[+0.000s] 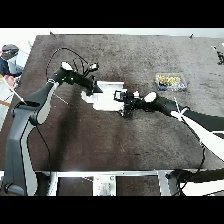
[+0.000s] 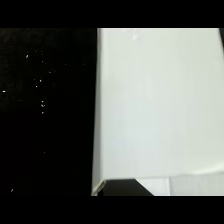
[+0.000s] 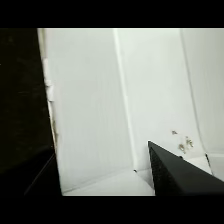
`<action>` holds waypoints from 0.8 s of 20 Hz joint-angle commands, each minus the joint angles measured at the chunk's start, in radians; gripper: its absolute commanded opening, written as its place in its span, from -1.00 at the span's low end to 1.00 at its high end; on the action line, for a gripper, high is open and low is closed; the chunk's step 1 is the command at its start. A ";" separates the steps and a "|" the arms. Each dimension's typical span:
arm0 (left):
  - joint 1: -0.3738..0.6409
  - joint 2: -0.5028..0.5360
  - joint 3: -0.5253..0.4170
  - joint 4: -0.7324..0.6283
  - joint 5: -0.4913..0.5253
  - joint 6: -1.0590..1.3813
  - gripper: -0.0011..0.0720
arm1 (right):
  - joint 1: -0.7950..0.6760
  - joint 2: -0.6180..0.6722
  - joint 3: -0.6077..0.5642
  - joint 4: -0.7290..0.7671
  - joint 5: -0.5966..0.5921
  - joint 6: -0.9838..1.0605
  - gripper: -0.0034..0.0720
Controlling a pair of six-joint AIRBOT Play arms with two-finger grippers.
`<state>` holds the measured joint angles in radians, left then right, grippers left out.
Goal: Fold the box and place the chain.
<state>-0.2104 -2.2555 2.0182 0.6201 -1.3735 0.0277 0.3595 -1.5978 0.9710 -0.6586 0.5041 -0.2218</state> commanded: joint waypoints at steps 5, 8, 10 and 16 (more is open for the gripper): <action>-0.001 0.000 0.000 0.001 -0.006 -0.001 -0.94 | -0.061 0.037 0.047 -0.018 -0.023 0.061 0.68; -0.001 0.000 0.000 0.001 -0.006 -0.001 -0.94 | -0.080 0.042 0.068 -0.018 0.032 0.058 0.68; -0.001 0.000 0.000 0.000 -0.006 -0.001 -0.94 | -0.081 0.024 0.098 -0.018 0.065 0.058 0.69; -0.001 0.000 0.000 -0.014 -0.006 -0.001 -0.94 | -0.108 -0.029 0.180 -0.017 0.129 0.058 0.69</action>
<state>-0.2104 -2.2555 2.0182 0.6159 -1.3804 0.0265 0.2684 -1.6066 1.1225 -0.6777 0.5980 -0.1646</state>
